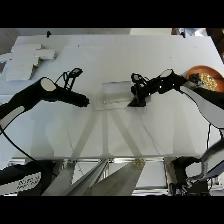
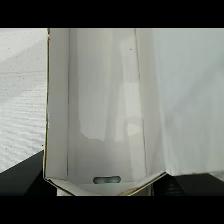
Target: Fold the box and place the chain.
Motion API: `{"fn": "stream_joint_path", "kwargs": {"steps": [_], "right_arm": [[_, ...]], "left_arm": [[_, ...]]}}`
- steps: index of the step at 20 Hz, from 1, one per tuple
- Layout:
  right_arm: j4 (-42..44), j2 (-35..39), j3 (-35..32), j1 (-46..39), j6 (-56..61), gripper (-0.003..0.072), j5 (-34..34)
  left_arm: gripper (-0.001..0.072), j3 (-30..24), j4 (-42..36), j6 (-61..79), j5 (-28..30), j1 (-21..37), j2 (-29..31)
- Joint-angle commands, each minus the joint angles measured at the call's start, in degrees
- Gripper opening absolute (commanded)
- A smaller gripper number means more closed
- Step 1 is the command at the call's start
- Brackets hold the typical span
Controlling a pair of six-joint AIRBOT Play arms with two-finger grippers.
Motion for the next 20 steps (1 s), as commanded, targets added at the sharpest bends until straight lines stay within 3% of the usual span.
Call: {"fn": "stream_joint_path", "kwargs": {"steps": [1,16,18,20], "right_arm": [[0.0,0.0,0.0,0.0,0.0,0.0523,0.0],[0.0,0.0,0.0,0.0,0.0,0.0523,0.0],[0.0,0.0,0.0,0.0,0.0,0.0523,0.0],[0.0,0.0,0.0,0.0,0.0,0.0523,0.0]], "left_arm": [[0.0005,-0.2,3.6,-8.7,3.7,-2.5,-1.9],[0.0018,-0.2,-4.5,-4.9,6.0,-4.0,-2.3],[0.0084,-0.2,-4.6,-4.9,6.0,-4.0,-2.3],[0.0102,-0.2,-4.6,-4.2,5.8,-4.0,-2.3]]}}
